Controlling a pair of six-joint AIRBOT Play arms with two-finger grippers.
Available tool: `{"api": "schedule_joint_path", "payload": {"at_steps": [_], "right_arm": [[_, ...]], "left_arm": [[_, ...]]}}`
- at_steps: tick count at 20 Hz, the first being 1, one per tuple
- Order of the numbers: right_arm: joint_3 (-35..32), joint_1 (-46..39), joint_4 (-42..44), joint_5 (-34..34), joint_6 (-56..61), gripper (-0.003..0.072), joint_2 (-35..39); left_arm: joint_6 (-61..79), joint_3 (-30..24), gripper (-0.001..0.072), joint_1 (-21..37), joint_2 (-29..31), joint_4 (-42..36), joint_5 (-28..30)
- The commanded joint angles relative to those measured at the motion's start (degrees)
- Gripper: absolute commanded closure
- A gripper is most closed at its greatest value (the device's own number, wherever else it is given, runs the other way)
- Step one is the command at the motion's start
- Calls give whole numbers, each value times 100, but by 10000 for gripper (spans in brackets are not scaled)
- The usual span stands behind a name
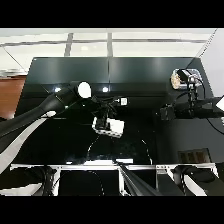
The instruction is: Fold the box and place the chain.
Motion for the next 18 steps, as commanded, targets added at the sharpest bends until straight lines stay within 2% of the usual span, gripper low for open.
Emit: {"api": "schedule_joint_path", "payload": {"at_steps": [1, 6, 18], "right_arm": [[-4, -2, 0, 2, 0, 671, 4], [-4, -2, 0, 2, 0, 671, 4], [-4, -2, 0, 4, 2, 671, 4]], "left_arm": [[-26, 68, -1, 2, 7, 22, -90], [-28, 66, 0, -66, 4, 341, -96], [-151, 63, 0, -186, 4, 446, -131]]}}
